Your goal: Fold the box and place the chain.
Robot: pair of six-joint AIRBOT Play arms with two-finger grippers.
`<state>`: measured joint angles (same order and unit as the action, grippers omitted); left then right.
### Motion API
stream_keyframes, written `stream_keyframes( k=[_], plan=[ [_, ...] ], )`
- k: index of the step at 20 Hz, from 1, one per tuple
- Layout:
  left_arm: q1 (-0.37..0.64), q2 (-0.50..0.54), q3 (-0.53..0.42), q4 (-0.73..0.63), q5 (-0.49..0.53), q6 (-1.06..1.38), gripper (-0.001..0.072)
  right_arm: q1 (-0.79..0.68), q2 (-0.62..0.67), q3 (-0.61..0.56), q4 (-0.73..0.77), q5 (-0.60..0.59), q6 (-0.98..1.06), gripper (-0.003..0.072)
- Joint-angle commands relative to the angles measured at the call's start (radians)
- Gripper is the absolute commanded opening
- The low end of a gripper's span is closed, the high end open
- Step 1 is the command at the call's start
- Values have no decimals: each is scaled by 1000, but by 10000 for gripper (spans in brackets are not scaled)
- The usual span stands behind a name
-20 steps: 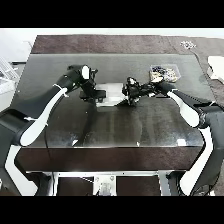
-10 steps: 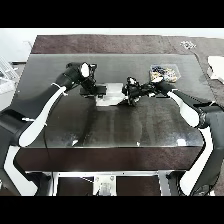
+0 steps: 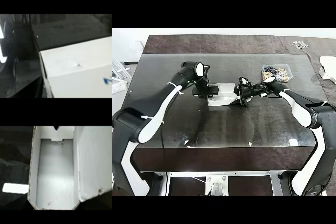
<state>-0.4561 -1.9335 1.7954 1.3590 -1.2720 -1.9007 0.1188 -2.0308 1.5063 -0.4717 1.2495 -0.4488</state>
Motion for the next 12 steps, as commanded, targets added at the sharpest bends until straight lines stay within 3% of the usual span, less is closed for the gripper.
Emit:
stream_keyframes(
  k=[1,4,5,8,12],
  plan=[
    [-2,-20,33,26,-29,-28,270,0,0,1,0,0,0,516],
    [-2,-32,37,29,-42,-32,236,0,0,1,0,0,0,516],
    [-3,-37,37,27,-49,-32,134,0,0,1,0,0,0,516],
    [-8,-46,37,27,-47,-23,21,0,0,1,0,0,0,516],
    [-8,-46,37,26,-46,-10,22,0,0,1,0,0,0,516]
  ],
)
